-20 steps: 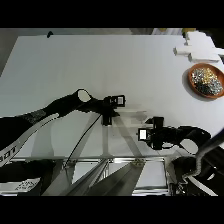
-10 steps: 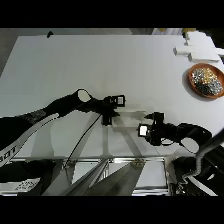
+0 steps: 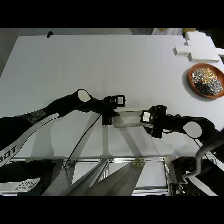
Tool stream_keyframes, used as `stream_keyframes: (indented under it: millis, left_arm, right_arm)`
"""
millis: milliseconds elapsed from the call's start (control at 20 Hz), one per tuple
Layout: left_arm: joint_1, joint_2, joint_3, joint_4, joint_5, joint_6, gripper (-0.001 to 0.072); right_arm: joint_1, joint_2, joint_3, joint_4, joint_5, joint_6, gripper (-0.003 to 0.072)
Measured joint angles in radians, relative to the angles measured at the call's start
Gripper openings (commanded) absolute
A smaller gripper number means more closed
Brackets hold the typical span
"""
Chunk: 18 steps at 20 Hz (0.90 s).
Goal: Fold the box and place the chain.
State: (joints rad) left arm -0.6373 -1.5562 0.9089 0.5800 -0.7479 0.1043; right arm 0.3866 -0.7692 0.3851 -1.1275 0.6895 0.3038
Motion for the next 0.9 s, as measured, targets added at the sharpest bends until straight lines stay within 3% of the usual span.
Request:
stream_keyframes:
  millis: [800,900]
  left_arm:
    - [0.0,0.0,0.0,0.0,0.0,0.0,0.0014]
    - [0.0,0.0,0.0,0.0,0.0,0.001,0.0014]
  right_arm:
    - [-0.241,-0.243,0.05,0.388,0.139,-0.555,0.0689]
    - [-0.259,-0.288,0.051,0.425,0.16,-0.624,0.0657]
